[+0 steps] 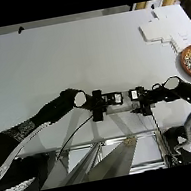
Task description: Fold the box and place the chain.
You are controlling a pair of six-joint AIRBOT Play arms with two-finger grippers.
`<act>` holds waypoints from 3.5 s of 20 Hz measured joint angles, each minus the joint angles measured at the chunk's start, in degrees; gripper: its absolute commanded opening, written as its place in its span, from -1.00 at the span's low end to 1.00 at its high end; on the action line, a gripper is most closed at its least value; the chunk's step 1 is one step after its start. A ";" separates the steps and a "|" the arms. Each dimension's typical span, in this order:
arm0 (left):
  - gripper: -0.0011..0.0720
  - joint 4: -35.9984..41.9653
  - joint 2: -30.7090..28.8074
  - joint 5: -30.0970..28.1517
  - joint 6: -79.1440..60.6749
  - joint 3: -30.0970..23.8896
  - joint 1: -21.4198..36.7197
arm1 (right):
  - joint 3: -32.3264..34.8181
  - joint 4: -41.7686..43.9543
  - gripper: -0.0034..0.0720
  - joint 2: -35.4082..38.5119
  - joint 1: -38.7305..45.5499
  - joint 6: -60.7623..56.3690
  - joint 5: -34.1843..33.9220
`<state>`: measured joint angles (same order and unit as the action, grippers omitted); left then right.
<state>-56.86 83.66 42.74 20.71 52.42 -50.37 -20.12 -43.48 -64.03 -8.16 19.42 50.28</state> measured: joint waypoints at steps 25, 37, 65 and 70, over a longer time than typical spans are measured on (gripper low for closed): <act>-0.95 -11.04 -18.80 15.34 54.31 -1.09 7.15 | 0.00 0.02 0.61 0.00 -0.02 -0.07 0.00; -0.95 2.89 -6.60 6.93 81.99 -10.23 10.69 | 0.00 0.02 0.61 -0.02 -0.02 -0.02 0.00; 0.00 14.32 -9.44 -2.01 78.34 -8.94 5.27 | 0.00 0.00 0.61 -0.02 -0.02 0.00 0.00; -0.01 10.32 -7.15 -0.85 81.02 -4.28 3.26 | 0.00 0.00 0.61 0.00 -0.02 0.00 0.00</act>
<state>-46.54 76.51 41.89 101.73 48.14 -47.11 -20.12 -43.48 -64.03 -8.19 19.42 50.28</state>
